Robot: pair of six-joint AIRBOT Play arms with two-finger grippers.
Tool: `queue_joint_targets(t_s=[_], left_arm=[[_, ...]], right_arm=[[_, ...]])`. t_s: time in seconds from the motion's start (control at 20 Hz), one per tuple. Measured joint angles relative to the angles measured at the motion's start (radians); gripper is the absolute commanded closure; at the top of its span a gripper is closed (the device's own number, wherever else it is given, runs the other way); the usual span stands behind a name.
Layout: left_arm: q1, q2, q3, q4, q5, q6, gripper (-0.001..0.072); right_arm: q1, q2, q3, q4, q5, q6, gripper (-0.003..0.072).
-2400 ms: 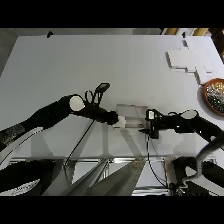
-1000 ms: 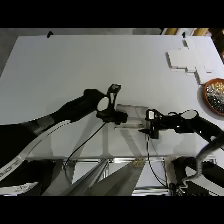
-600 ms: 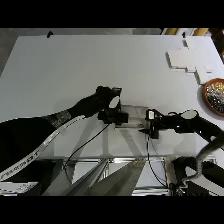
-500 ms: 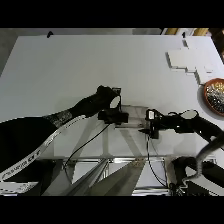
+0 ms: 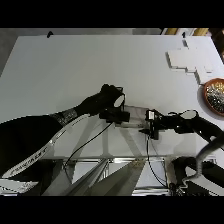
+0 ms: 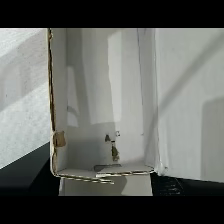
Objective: Fold the box and place the chain.
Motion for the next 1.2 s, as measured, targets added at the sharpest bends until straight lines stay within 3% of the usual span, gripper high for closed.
queue_joint_targets(t_s=[0.05, 1.0, 1.1, 1.2], left_arm=[[-0.001, -0.002, 0.003, -0.001, -0.005, 0.000, 0.0582], [-0.010, -0.086, 0.111, 0.006, -0.132, 0.089, 0.0579], [-0.014, -0.090, 0.113, 0.004, -0.135, 0.084, 0.0705], [-0.014, -0.092, 0.115, 0.000, -0.135, 0.071, 0.0706]], right_arm=[[0.000, 0.000, 0.000, 0.000, 0.000, 0.000, 0.0280], [0.000, 0.000, 0.000, 0.001, 0.000, 0.002, 0.0279], [0.000, 0.000, 0.000, 0.001, 0.002, 0.002, 0.0280], [0.000, 0.000, 0.000, 0.004, 0.004, 0.008, 0.0279]])
